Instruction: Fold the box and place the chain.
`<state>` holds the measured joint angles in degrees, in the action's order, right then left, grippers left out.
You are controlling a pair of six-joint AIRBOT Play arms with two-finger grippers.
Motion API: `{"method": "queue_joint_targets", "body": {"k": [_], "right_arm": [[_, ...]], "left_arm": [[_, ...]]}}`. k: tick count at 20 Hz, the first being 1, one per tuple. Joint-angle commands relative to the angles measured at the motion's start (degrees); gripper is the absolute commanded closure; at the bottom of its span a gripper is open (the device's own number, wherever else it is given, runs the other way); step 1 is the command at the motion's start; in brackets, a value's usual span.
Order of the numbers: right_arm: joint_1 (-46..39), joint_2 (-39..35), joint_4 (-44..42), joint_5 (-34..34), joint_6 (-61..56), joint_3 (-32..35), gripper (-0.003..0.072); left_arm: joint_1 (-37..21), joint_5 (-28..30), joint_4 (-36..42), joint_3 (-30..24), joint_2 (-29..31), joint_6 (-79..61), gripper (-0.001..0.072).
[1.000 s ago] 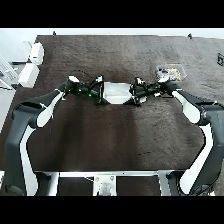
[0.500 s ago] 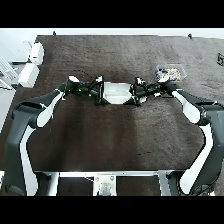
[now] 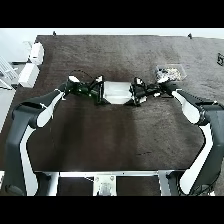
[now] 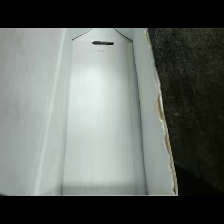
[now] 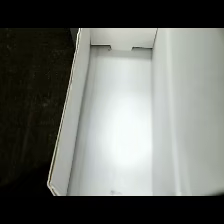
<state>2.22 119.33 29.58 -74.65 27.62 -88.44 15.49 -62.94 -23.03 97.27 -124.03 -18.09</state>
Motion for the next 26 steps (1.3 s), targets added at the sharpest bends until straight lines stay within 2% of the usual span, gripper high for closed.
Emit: {"method": "queue_joint_targets", "body": {"k": [1, 9, 15, 21, 24, 25, 26], "right_arm": [[-0.63, -0.35, -0.63, -0.2, -0.9, -0.22, 0.0033], [-3.39, -2.34, 0.37, -4.96, -2.1, -0.24, 0.0033], [-3.37, -4.15, 3.74, -5.38, -3.58, -0.22, 0.0033], [-5.14, -11.02, 5.66, -5.4, -8.44, -0.22, 0.0034], [-6.73, -13.77, 6.03, -5.51, -11.76, -0.22, 0.0061], [-6.86, -14.58, 6.01, -6.14, -12.44, -0.22, 0.0202], [-6.82, -15.1, 5.9, -7.87, -12.41, -0.22, 0.0406]], "left_arm": [[-0.02, -0.92, -0.09, 0.0, -0.04, 0.07, 0.0427], [-0.02, -1.16, -0.09, 0.0, -0.04, 0.07, 0.0427], [-0.02, -1.51, -0.11, 0.0, -0.04, 0.09, 0.0427], [-0.02, -1.79, -0.13, 0.0, -0.04, 0.07, 0.0427], [-0.02, -1.81, -0.13, 0.0, -0.04, 0.09, 0.0427], [-0.02, -1.81, -0.13, 0.0, -0.04, 0.09, 0.0427], [-0.02, -1.84, -0.13, 0.0, -0.04, 0.09, 0.0427]]}}
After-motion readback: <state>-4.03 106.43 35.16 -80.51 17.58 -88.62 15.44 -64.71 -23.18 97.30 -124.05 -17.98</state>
